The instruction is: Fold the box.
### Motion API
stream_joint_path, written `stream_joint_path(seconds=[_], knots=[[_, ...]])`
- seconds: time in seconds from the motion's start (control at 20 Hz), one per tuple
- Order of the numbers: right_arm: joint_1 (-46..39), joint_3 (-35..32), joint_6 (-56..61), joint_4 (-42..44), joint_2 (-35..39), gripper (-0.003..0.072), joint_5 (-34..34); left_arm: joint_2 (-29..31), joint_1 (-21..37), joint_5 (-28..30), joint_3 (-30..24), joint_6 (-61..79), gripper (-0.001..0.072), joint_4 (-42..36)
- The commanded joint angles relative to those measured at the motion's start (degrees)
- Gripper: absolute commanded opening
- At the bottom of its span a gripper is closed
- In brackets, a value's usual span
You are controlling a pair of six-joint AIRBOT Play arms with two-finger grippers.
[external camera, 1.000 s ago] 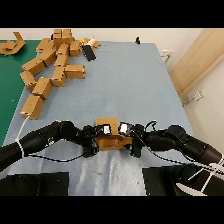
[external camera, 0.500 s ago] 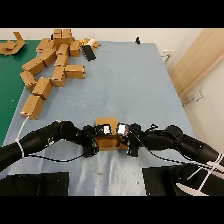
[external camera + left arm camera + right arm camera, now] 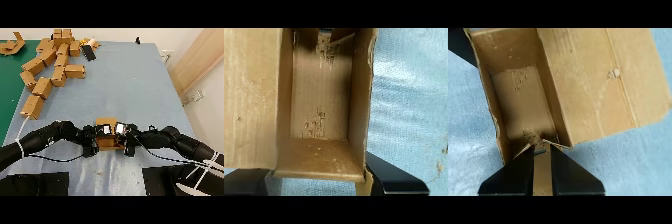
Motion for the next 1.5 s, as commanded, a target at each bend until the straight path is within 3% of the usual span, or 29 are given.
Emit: stream_joint_path(seconds=[0.0,0.15,0.25,0.75,0.85,1.0,1.2,1.25,1.3,1.45], knots=[[0.76,0.0,-1.95,2.91,-1.62,0.0163,1.05,-0.02,0.02,0.04,0.04,0.0,0.0525,0.0],[2.84,0.0,-1.95,2.75,-2.99,0.0177,3.89,-0.02,0.02,0.04,0.04,0.0,0.0525,0.0],[3.17,0.0,-2.36,2.58,-3.67,0.0416,5.25,-0.02,0.02,0.02,0.04,0.0,0.0525,0.0],[3.06,-0.02,-1.86,1.77,-4.04,0.042,4.2,-0.02,0.02,0.02,0.04,0.0,0.0525,0.0],[2.82,0.0,4.72,-1.86,-3.28,0.0418,1.01,-0.02,0.02,0.04,0.04,0.0,0.0525,0.0],[0.74,0.37,24.59,-12.55,0.59,0.0411,-9.6,-0.02,0.02,0.02,0.04,0.0,0.0525,0.0],[0.17,0.59,49.51,-25.64,7.26,0.0408,-16.09,-0.02,0.02,0.02,0.04,0.0,0.0525,0.0],[0.17,0.59,55.32,-29.05,8.96,0.034,-18.56,-0.02,0.02,0.02,0.04,0.0,0.0525,0.0],[0.17,0.59,59.95,-31.91,10.64,0.0183,-20.98,-0.02,0.02,0.02,0.04,0.0,0.0525,0.0],[0.17,0.59,75.21,-41.31,15.26,0.0022,-24.06,-0.02,0.02,0.02,0.04,0.0,0.0525,0.0]])
